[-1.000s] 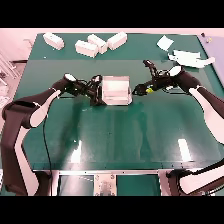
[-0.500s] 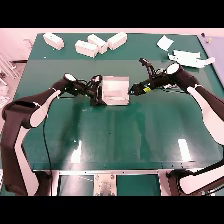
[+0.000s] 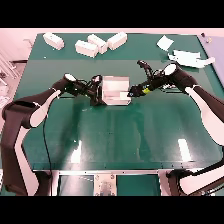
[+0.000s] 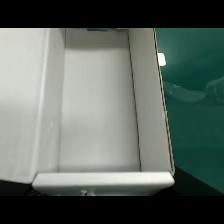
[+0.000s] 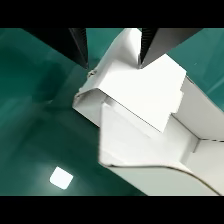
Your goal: Fold the box and place the chain.
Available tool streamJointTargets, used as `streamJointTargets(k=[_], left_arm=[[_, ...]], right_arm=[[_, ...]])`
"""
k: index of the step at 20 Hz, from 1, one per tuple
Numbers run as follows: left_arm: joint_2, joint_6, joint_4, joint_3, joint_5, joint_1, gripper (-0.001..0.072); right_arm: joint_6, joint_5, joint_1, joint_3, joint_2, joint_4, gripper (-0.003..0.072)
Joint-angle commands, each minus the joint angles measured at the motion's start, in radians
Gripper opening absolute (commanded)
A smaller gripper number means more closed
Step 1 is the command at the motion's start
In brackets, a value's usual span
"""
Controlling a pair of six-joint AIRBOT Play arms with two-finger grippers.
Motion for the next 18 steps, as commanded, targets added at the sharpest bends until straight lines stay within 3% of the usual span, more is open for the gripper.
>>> streamJointTargets(k=[1,3,18], left_arm=[[0.000,0.000,0.000,0.000,-0.001,0.001,0.0410],[0.000,0.000,0.000,0.000,-0.001,0.001,0.0410],[0.000,0.000,0.000,0.000,-0.002,0.001,0.0410]], right_arm=[[0.052,-0.003,0.002,0.001,0.000,-0.063,0.0402],[0.052,-0.007,0.012,0.001,0.000,-0.055,0.0457],[0.183,0.010,0.063,0.003,0.000,-0.068,0.0476]])
